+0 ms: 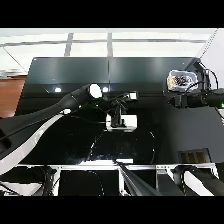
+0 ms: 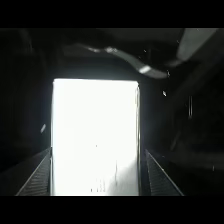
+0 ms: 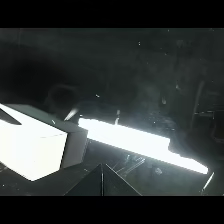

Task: Fold the box and place the chain.

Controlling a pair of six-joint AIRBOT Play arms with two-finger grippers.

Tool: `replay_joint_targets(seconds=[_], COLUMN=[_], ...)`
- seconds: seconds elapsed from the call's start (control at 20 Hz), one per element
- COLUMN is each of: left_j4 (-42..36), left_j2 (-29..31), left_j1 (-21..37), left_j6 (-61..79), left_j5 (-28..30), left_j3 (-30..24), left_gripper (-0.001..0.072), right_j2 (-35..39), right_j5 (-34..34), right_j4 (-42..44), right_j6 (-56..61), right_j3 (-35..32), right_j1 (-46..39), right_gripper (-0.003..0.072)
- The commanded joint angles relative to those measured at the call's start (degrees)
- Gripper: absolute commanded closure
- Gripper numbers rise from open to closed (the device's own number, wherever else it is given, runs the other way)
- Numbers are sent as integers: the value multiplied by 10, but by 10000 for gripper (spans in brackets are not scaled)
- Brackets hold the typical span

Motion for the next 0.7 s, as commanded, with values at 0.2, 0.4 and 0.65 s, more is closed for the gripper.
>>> replay_joint_targets(seconds=[0.2, 0.4, 0.65], left_j4=[124, 232, 330], left_j2=[-3, -4, 8], left_j1=[-20, -63, -71], left_j6=[-75, -225, -328], left_j5=[-18, 29, -18], left_j3=[24, 24, 71], left_gripper=[-8, 16, 366], right_j2=[0, 0, 0], right_j5=[-10, -13, -19], right_j4=[0, 0, 0], right_j6=[-2, -2, -2], right_j3=[0, 0, 0], right_j1=[0, 0, 0], right_gripper=[670, 670, 670])
